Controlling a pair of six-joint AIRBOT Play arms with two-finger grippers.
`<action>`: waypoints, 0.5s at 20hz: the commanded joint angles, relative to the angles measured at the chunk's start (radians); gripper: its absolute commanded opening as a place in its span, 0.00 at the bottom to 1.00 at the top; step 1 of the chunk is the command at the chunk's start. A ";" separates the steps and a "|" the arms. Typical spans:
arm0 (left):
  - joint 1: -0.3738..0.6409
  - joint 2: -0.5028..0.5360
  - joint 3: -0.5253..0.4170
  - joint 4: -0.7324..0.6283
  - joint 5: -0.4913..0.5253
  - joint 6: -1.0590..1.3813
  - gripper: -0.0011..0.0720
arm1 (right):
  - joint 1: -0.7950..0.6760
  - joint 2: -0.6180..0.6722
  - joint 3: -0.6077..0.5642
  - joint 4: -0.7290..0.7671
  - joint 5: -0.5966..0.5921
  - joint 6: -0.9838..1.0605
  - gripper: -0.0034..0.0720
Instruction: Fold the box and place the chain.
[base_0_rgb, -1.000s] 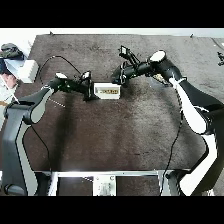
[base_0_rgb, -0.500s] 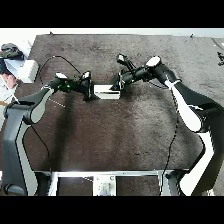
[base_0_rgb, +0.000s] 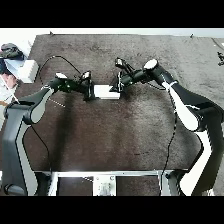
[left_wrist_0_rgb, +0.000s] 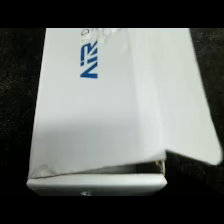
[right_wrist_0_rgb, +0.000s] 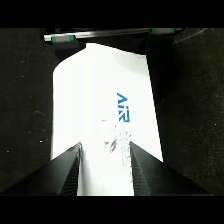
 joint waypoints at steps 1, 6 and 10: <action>-0.001 0.000 0.000 0.000 0.000 0.000 0.48 | 0.018 -0.001 0.000 -0.045 -0.055 -0.028 0.49; -0.001 0.000 0.000 0.000 0.000 0.000 0.48 | 0.023 0.024 0.001 -0.039 -0.042 -0.016 0.49; -0.001 0.000 0.000 0.000 0.000 0.000 0.48 | 0.018 0.090 -0.001 -0.040 -0.036 0.037 0.49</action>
